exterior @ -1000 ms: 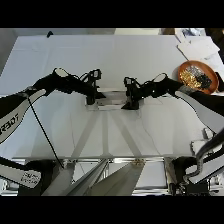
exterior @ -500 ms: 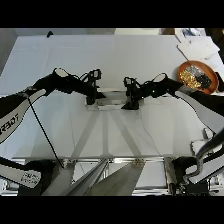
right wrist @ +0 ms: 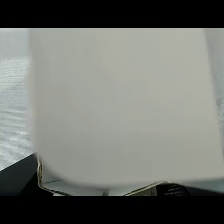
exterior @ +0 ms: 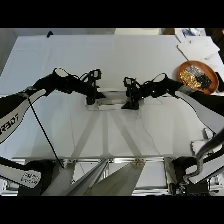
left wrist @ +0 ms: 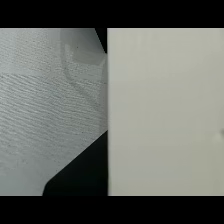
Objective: Fold the box and place the chain.
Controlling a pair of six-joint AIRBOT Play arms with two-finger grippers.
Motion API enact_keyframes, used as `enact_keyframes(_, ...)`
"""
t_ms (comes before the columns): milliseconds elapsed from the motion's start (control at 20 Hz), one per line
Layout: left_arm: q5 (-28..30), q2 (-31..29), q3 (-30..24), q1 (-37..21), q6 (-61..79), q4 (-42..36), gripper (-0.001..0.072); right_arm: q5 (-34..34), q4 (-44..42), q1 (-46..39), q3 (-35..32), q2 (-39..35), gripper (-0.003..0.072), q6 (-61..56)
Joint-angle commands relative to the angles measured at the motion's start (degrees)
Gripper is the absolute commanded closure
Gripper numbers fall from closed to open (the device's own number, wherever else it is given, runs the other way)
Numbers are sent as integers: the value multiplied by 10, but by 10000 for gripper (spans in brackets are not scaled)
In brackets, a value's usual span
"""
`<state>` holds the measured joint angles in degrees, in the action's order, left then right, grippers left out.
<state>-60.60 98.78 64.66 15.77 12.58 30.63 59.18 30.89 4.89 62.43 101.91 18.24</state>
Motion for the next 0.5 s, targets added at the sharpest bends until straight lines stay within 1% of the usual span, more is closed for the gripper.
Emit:
enact_keyframes(0, 0, 0, 0, 0, 0, 0, 698, 0, 2, 0, 0, 0, 114, 0)
enact_keyframes(50, 0, 0, 0, 0, 0, 0, 698, 0, 3, 0, 0, 0, 117, 0)
enact_keyframes(100, 0, 0, 0, 0, 0, 0, 698, 0, 3, 0, 0, 0, 180, 0)
enact_keyframes(150, 0, 0, 0, 0, 0, 0, 698, 0, 3, 0, 0, 0, 289, 0)
enact_keyframes(200, 0, 0, 0, 0, 0, 0, 698, 0, 3, 0, 0, 0, 304, 0)
enact_keyframes(450, 0, 0, 0, 0, 0, 0, 698, 0, 3, 0, 0, 0, 303, 0)
